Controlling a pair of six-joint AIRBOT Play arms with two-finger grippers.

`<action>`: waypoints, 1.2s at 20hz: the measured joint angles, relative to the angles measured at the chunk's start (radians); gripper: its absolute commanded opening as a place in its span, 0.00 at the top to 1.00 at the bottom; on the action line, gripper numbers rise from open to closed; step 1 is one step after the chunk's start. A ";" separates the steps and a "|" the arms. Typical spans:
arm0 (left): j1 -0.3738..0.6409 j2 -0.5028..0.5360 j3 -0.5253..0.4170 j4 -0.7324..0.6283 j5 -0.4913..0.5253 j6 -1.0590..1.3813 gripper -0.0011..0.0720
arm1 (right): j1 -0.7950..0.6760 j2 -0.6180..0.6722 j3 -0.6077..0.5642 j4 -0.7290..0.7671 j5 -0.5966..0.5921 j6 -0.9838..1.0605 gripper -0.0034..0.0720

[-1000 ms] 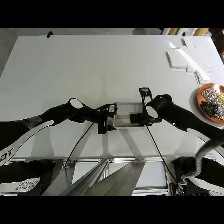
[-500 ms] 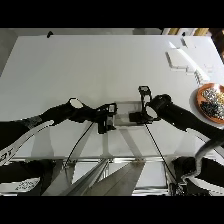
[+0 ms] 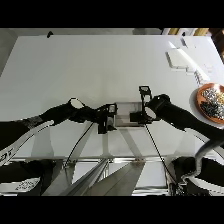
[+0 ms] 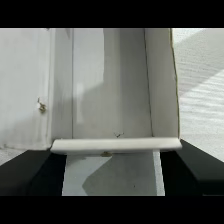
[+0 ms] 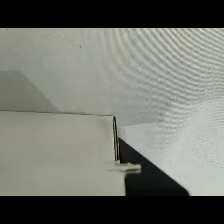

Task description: Fold the box and place the chain.

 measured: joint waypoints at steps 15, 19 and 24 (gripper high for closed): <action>0.000 0.000 0.000 0.000 -0.001 0.000 0.59 | -0.005 0.193 -0.001 -0.033 0.060 -0.317 0.69; 0.000 0.000 0.000 0.000 0.000 0.000 0.59 | -0.110 0.361 0.000 -0.126 0.084 -0.438 0.69; 0.000 0.000 0.000 0.000 0.000 -0.001 0.59 | -0.498 0.419 0.000 -0.230 0.078 -0.573 0.69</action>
